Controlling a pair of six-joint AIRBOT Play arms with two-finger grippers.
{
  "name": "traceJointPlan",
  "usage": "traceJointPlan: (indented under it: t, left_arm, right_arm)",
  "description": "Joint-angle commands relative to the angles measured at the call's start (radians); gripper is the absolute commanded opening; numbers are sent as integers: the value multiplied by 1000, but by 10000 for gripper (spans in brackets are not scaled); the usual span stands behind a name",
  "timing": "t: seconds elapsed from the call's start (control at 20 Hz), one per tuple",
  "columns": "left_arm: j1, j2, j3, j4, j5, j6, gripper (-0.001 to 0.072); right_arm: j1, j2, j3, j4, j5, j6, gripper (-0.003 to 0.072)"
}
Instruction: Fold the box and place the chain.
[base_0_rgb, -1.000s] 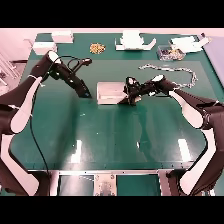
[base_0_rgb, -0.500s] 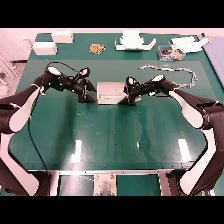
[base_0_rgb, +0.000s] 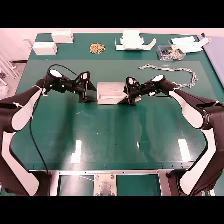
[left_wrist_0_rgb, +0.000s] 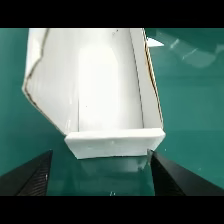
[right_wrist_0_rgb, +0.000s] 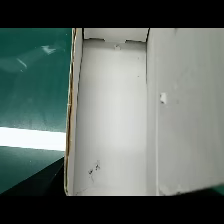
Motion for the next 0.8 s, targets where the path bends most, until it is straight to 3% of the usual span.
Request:
traceJointPlan:
  t: [0.0,0.75]
  left_arm:
    - [0,-24,0,-43,-53,14,720]
    - [-10,-78,-1,-114,-11,41,720]
  right_arm:
    - [1,0,0,0,0,0,521]
    - [1,0,0,0,0,0,520]
